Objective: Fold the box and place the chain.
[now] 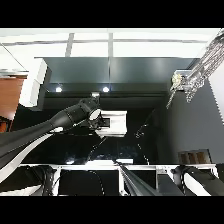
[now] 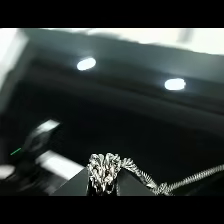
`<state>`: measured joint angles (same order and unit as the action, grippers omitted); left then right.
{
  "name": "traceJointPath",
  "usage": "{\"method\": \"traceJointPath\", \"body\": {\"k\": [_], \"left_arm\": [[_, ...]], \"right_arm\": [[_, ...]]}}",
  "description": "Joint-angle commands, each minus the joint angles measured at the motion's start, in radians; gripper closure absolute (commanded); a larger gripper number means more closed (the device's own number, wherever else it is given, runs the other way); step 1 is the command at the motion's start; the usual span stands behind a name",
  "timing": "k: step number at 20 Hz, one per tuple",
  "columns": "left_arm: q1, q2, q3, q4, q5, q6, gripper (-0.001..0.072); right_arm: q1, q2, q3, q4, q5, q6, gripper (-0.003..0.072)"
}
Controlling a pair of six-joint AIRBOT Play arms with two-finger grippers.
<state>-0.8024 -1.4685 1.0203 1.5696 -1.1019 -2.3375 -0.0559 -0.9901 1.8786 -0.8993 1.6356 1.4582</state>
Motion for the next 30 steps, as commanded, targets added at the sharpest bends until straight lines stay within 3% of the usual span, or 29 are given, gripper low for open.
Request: {"method": "traceJointPath", "body": {"k": [1, 9, 15, 23, 30], "left_arm": [[0.001, -0.001, -0.001, 0.000, 0.000, 0.000, 0.0675], [0.001, -0.001, -0.001, 0.000, -0.003, 0.000, 0.0675], [0.001, -0.001, -0.001, 0.000, -0.003, 0.000, 0.0675], [0.001, -0.001, -0.001, 0.000, -0.002, 0.000, 0.0675], [0.001, -0.001, -0.001, 0.000, -0.003, 0.000, 0.0675]], "right_arm": [[0.044, 0.011, -0.003, 0.121, 0.066, -0.021, 0.0670], [0.171, 0.009, -0.132, 0.122, 0.056, -0.020, 0.0670], [0.277, 0.006, -0.300, 0.125, -0.044, -0.027, 0.0670], [0.277, -0.020, -0.337, 0.148, -0.091, -0.035, 0.0670], [0.370, -0.079, -0.485, 0.211, -0.196, -0.078, 0.0670]]}}
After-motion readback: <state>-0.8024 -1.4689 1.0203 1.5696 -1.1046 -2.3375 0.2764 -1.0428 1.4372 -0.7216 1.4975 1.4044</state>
